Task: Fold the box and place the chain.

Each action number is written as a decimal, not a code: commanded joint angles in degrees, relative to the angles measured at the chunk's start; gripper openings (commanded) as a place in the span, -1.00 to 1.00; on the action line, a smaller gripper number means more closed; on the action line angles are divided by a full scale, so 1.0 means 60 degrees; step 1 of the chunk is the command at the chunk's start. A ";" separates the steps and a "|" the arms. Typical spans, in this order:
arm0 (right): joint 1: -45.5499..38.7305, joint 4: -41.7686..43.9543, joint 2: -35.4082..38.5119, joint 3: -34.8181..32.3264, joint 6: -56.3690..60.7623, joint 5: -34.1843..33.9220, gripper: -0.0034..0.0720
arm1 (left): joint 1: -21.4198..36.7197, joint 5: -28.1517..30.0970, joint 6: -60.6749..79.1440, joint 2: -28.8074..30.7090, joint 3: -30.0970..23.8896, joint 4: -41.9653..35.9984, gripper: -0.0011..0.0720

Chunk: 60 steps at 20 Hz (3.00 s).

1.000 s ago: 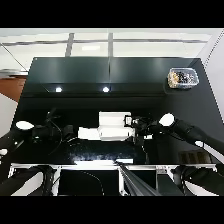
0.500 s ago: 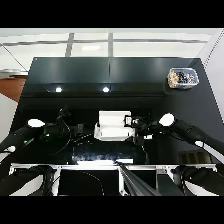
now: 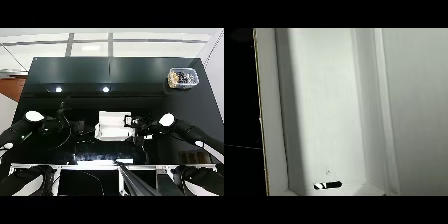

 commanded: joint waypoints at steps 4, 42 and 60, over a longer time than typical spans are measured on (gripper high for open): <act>0.0000 0.0007 0.0000 0.0004 0.0004 0.0004 0.34 | -0.1450 0.1107 -0.1523 0.0419 0.0127 0.0885 0.96; 0.0000 0.0004 0.0000 0.0004 0.0004 0.0000 0.34 | -0.6615 0.1508 -1.2433 -0.1133 0.3049 0.9107 0.54; 0.0000 0.0000 0.0000 0.0004 0.0000 0.0000 0.34 | -0.6717 -0.0131 -1.3522 -0.2517 0.4524 0.9872 -0.06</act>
